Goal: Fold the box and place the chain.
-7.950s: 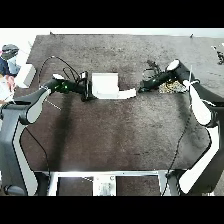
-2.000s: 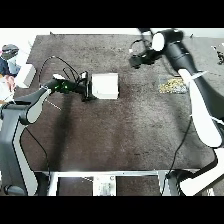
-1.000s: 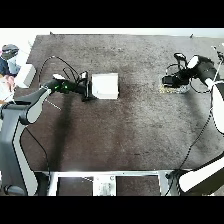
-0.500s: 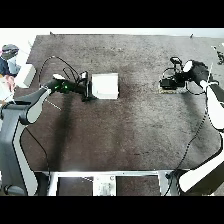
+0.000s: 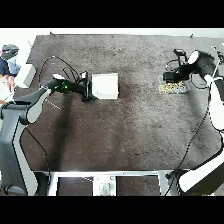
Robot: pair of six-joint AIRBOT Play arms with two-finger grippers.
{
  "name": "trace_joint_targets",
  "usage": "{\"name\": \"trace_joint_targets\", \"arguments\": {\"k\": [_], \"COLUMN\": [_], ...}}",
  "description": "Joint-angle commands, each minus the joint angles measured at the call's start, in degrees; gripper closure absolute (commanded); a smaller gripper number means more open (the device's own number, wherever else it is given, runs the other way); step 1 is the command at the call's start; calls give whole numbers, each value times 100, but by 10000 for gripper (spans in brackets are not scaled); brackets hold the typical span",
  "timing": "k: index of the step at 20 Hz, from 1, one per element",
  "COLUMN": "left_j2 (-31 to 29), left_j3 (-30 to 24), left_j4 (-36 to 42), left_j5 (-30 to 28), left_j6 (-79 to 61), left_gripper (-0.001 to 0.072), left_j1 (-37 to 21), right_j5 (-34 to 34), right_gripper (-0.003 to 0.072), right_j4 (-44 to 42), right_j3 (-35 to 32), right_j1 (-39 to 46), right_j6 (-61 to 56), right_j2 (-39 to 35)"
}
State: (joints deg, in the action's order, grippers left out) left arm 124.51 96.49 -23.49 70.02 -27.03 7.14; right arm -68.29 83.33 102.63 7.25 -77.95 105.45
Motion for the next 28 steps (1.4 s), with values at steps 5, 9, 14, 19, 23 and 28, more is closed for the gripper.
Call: {"name": "trace_joint_targets", "arguments": {"k": [5, 9, 14, 19, 23, 28], "left_j2": [0, 0, 0, 0, 0, 0], "left_j3": [0, 0, 0, 0, 0, 0], "left_j4": [-2, -2, -2, -2, -2, -2], "left_j5": [0, 0, 0, -2, 0, -2], "left_j6": [0, 0, 0, 0, 0, 0], "left_gripper": [432, 432, 432, 432, 432, 432], "left_j1": [-4, -4, -4, -4, -4, -4], "right_j5": [90, 1421, 3252, 3552, 3060, 2564], "right_gripper": [674, 674, 674, 675, 675, 675], "right_j4": [-24, -24, -22, -24, -225, -745], "right_j3": [251, 256, 256, 254, 251, 63], "right_j1": [-175, -741, -1888, -3095, -3742, -4039], "right_j6": [107, 437, 752, 883, 881, 881], "right_j2": [-1980, -3154, -3801, -3547, -2975, -2273]}}
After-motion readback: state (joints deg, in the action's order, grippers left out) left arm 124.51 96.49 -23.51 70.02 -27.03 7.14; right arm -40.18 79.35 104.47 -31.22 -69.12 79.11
